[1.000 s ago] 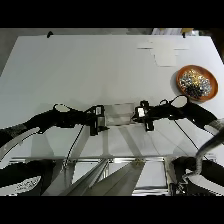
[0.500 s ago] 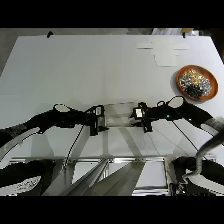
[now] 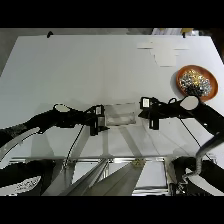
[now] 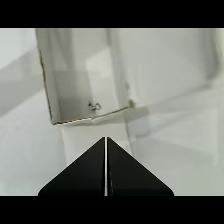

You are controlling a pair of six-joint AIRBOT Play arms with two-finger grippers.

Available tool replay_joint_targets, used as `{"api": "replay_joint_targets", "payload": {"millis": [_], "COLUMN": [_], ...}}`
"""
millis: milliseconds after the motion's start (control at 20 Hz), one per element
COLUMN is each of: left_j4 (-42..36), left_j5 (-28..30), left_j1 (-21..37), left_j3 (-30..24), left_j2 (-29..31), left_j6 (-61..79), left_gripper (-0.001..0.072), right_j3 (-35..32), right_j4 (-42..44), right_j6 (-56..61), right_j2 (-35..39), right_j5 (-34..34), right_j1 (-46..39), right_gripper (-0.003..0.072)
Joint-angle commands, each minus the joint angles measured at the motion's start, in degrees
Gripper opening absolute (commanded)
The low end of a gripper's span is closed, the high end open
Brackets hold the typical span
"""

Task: Fold the box and place the chain.

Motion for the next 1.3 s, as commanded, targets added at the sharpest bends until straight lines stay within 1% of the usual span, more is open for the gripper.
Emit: {"api": "replay_joint_targets", "payload": {"millis": [0,100,200,300,350,400,500,700,850,1000,1150,1250], "left_j4": [0.07,0.07,0.07,0.07,0.07,0.07,0.07,0.07,0.07,0.07,0.07,0.07], "left_j5": [-0.04,-0.04,-0.04,-0.02,-0.04,-0.04,-0.02,-0.04,-0.04,-0.02,-0.04,-0.02], "left_j1": [0.0,0.0,0.0,0.0,0.0,0.0,0.0,0.0,0.0,0.0,0.0,0.0], "left_j3": [0.04,0.04,0.04,0.04,0.04,0.04,0.04,0.04,0.04,0.04,0.04,0.04], "left_j2": [0.0,0.0,0.0,0.0,0.0,0.0,0.0,-0.02,0.0,0.0,0.0,0.0], "left_j6": [0.11,0.11,0.11,0.11,0.11,0.11,0.11,0.11,0.11,0.11,0.11,0.11], "left_gripper": [0.0068,0.0068,0.0068,0.0068,0.0068,0.0068,0.0068,0.0068,0.0068,0.0068,0.0068,0.0068], "right_j3": [0.02,0.02,0.02,0.02,0.02,0.02,0.02,0.0,0.02,0.02,0.02,0.02], "right_j4": [-1.14,-2.36,-7.85,-16.61,-20.39,-21.66,-18.64,-14.12,-5.53,-1.73,-1.64,0.11], "right_j6": [18.47,30.97,44.85,58.88,64.3,68.04,69.46,69.46,66.25,63.67,63.63,63.45], "right_j2": [6.36,7.39,7.39,7.15,6.6,5.35,1.11,-6.14,-10.03,-10.54,-10.54,-10.49], "right_j5": [-3.78,-7.13,-8.81,-8.55,-7.3,-5.25,-1.44,2.45,4.87,5.27,5.31,6.03], "right_j1": [-1.92,-4.39,-7.43,-9.81,-10.45,-10.6,-10.58,-9.92,-8.5,-7.21,-7.21,-7.21], "right_gripper": [0.0021,0.0021,0.002,0.002,0.002,0.002,0.002,0.002,0.002,0.002,0.002,0.002]}}
